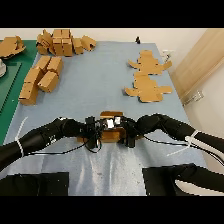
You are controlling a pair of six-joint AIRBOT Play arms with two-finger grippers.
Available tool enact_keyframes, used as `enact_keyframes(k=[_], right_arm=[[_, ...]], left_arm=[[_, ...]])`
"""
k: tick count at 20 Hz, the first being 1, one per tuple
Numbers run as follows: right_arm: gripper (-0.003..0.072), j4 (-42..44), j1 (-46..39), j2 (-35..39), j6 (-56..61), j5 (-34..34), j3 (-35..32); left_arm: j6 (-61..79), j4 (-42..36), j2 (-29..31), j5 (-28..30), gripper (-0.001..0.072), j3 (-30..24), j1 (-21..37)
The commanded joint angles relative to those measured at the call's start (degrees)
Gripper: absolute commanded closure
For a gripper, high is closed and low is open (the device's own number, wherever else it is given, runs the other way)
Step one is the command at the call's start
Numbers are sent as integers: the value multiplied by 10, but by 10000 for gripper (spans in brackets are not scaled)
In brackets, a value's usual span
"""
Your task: Fold the box.
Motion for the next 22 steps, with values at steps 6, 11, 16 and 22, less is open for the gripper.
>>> enact_keyframes(k=[6,11,16,22], right_arm=[[89,0,0,0,0,0,0],[88,0,0,0,0,0,0],[89,0,0,0,0,0,0],[89,0,0,0,0,1,0]], left_arm=[[2,-9,-1,2,189,1,0],[1,-9,-1,2,188,1,1],[-17,36,11,-15,699,1,2],[-372,281,73,-99,701,-3,2]])
